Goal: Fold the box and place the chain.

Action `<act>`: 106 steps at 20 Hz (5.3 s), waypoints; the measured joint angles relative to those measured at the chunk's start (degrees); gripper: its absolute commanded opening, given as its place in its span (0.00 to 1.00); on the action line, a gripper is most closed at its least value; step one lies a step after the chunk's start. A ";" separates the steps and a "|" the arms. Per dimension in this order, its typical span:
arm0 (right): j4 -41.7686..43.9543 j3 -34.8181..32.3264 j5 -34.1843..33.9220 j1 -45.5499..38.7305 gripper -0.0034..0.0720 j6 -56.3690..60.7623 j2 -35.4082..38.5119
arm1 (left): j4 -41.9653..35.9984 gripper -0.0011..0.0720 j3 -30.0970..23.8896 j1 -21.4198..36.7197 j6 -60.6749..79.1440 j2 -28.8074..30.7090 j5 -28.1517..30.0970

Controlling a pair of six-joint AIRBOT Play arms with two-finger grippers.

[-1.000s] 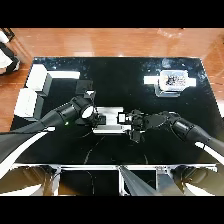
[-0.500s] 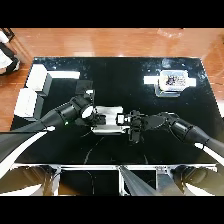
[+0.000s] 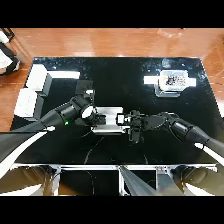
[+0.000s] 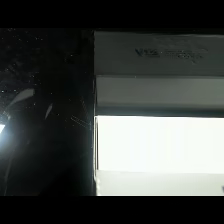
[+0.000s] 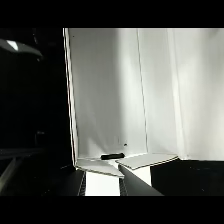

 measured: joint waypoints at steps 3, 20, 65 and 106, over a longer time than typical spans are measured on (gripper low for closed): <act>0.07 0.00 0.09 0.00 0.35 0.00 0.00 | 0.02 0.04 0.00 0.00 0.00 0.00 0.00; 0.17 0.00 4.02 3.04 0.16 0.68 -0.37 | -0.15 0.04 -0.02 0.04 0.07 0.00 -0.09; 3.19 0.00 6.99 3.10 0.32 1.33 -1.90 | -0.44 0.04 -0.04 0.00 -0.39 0.00 0.28; -1.51 -0.92 -19.58 -36.44 0.07 53.02 6.19 | -0.44 0.04 -0.04 0.00 -0.39 0.00 0.04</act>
